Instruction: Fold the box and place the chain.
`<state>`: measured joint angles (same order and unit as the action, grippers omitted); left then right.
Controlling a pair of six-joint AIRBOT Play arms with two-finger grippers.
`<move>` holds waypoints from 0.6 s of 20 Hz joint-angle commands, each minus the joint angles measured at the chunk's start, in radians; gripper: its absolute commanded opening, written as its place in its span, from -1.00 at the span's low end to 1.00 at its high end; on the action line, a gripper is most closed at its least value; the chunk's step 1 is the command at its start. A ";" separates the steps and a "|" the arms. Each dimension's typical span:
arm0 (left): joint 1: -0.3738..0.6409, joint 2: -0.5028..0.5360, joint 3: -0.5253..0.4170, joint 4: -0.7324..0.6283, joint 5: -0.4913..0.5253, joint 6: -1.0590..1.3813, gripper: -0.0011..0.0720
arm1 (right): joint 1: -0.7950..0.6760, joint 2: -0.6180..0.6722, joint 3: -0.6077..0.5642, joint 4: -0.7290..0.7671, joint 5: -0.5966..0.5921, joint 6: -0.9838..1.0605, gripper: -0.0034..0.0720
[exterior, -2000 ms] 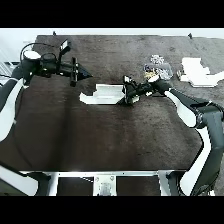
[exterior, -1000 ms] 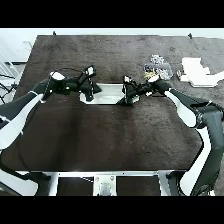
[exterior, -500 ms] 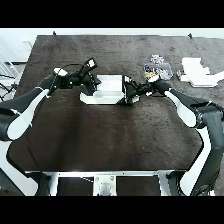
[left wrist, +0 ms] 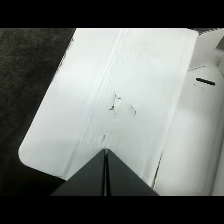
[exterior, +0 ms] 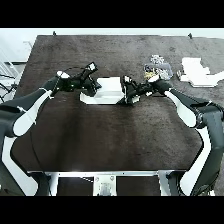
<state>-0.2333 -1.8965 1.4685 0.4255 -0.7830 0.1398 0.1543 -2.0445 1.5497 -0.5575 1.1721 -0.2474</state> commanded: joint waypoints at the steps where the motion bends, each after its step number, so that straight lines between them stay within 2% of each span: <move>1: -0.001 -0.008 0.000 0.007 -0.016 -0.005 -0.93 | 0.001 0.000 0.000 0.000 0.000 0.000 0.48; 5: 0.000 0.001 0.000 0.008 -0.021 -0.005 -0.92 | 0.001 0.000 0.000 0.000 0.000 0.000 0.48; 9: 0.018 0.084 0.005 0.027 -0.023 -0.001 -0.91 | 0.001 0.000 0.000 0.000 0.000 0.000 0.48; 12: 0.048 0.154 0.006 0.101 -0.103 -0.020 -0.91 | 0.001 0.000 0.000 0.000 0.000 0.000 0.47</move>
<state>-0.2054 -1.7992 1.4723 0.4690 -0.8253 0.1322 0.1547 -2.0445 1.5497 -0.5575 1.1717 -0.2478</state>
